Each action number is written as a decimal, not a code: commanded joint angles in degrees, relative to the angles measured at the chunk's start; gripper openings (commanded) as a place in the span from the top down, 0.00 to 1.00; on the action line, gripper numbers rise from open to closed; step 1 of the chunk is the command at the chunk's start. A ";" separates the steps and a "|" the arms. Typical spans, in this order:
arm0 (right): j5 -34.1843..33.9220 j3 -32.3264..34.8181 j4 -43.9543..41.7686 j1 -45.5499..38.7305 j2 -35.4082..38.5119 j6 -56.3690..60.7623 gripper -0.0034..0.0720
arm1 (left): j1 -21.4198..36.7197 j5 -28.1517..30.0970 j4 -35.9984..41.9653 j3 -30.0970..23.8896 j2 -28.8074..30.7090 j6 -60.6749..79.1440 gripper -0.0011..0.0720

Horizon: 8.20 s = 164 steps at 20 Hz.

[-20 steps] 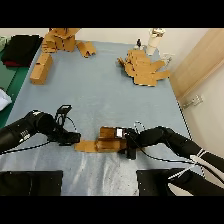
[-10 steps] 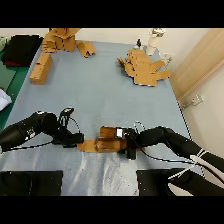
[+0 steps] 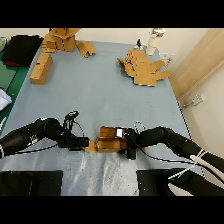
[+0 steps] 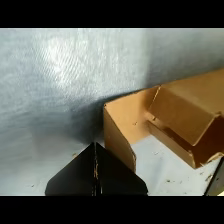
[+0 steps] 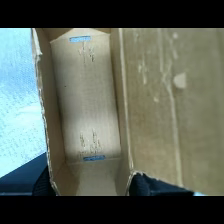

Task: Fold the box.

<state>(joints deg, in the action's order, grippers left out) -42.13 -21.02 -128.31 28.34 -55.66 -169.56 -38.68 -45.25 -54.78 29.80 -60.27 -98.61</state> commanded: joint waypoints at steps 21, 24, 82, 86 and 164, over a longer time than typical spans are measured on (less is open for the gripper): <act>0.00 0.02 0.00 0.00 0.02 0.00 0.50 | -0.76 2.10 4.57 2.64 5.35 3.69 0.53; 0.02 0.02 0.00 0.00 0.02 0.00 0.50 | -0.15 2.36 4.74 3.37 5.35 4.28 0.30; 0.02 0.02 0.09 0.00 0.02 0.00 0.50 | -24.11 -12.24 -31.50 29.42 -21.07 -41.77 0.47; 0.02 0.02 0.09 0.00 0.02 0.00 0.50 | -24.13 -10.99 -31.58 29.40 -21.66 -41.79 0.68; 0.02 0.02 0.15 0.00 0.02 0.00 0.50 | 3.76 6.23 26.34 3.28 -10.29 115.43 0.03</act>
<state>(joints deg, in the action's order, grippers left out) -42.13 -21.02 -128.16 28.34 -55.68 -169.56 -33.12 -42.24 -29.34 33.10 -70.61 17.41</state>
